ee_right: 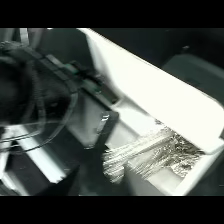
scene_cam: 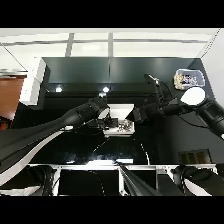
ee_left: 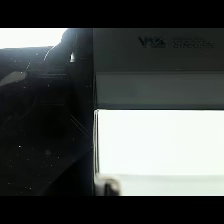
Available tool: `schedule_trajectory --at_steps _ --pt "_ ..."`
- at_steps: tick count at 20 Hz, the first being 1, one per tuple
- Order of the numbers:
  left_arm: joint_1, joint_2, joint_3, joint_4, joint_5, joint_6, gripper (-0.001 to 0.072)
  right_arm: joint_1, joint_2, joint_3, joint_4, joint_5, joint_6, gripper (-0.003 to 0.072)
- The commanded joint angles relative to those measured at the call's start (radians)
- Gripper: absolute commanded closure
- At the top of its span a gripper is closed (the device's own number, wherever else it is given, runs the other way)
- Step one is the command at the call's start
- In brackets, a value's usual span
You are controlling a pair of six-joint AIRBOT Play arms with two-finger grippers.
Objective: Fold the box and place the chain.
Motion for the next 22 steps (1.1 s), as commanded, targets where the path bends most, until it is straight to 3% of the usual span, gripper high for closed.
schedule_trajectory --at_steps 1,4,8,15,16,18,22 --pt "0.001 0.0 0.0 0.0 0.0 0.0 0.068 -0.029 0.001 0.0 -0.081 -0.022 0.01 0.0332" --pt "0.001 0.0 0.0 -0.001 -0.001 0.0 0.068 -0.186 0.066 0.069 -0.154 0.099 0.01 0.0335" --pt "0.001 0.0 0.0 0.0 0.006 0.0 0.068 -0.343 0.223 0.069 -0.289 0.096 0.01 0.0334" --pt "0.001 -0.005 0.002 -0.001 0.014 -0.003 0.0679 -0.335 0.246 -0.029 -0.249 0.015 0.009 0.0334" --pt "0.001 -0.005 0.008 0.0 -0.009 -0.003 0.0637 -0.335 0.246 -0.052 -0.249 0.015 0.009 0.0334" --pt "0.001 -0.002 0.043 0.02 -0.068 -0.001 0.0217 -0.335 0.246 -0.088 -0.25 0.016 0.009 0.0334" --pt "-0.001 0.034 0.121 0.089 -0.201 0.174 0.0194 -0.335 0.246 -0.106 -0.249 0.018 0.01 0.0334"
